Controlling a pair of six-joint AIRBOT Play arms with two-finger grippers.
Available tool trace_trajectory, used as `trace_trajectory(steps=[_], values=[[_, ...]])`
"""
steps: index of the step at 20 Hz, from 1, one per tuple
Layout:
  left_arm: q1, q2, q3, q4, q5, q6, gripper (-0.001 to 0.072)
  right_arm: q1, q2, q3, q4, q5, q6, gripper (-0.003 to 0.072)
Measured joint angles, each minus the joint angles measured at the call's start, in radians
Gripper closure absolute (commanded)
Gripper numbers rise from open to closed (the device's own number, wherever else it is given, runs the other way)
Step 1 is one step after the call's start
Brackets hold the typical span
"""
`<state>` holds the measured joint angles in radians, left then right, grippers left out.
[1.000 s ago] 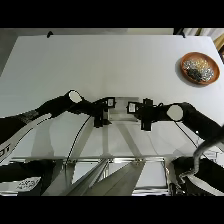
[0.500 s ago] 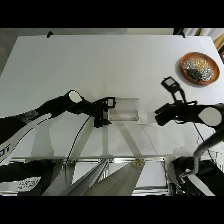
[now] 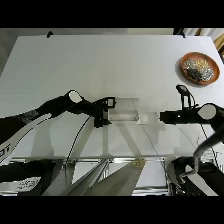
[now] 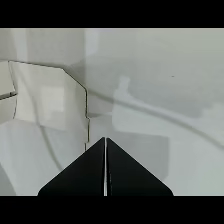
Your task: Fold the box and place the chain.
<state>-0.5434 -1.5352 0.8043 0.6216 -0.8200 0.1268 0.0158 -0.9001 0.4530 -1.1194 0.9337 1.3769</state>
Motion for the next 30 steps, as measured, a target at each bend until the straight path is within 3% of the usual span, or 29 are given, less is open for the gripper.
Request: trace_trajectory(steps=[5,13,26,27,29,30], values=[[0.000,0.000,0.000,0.000,0.000,0.000,0.0698,0.000,-0.107,-0.014,0.090,-0.045,-0.081,0.0672],[0.000,0.000,0.000,0.000,0.000,0.000,0.0698,0.035,-0.146,-0.017,0.267,-0.069,-0.219,0.0672],[0.000,0.000,0.000,0.000,0.000,0.000,0.0698,0.069,-0.183,-0.017,0.351,-0.103,-0.299,0.0667],[0.000,0.000,0.000,0.000,0.000,0.000,0.0698,0.081,-0.183,-0.017,0.362,-0.101,-0.302,0.0653],[0.000,0.000,0.000,0.000,0.000,0.000,0.0698,0.104,-0.183,-0.017,0.380,-0.098,-0.307,0.0505],[0.000,0.000,0.000,0.000,0.000,0.000,0.0698,0.113,-0.181,-0.016,0.388,-0.099,-0.309,0.0496]])
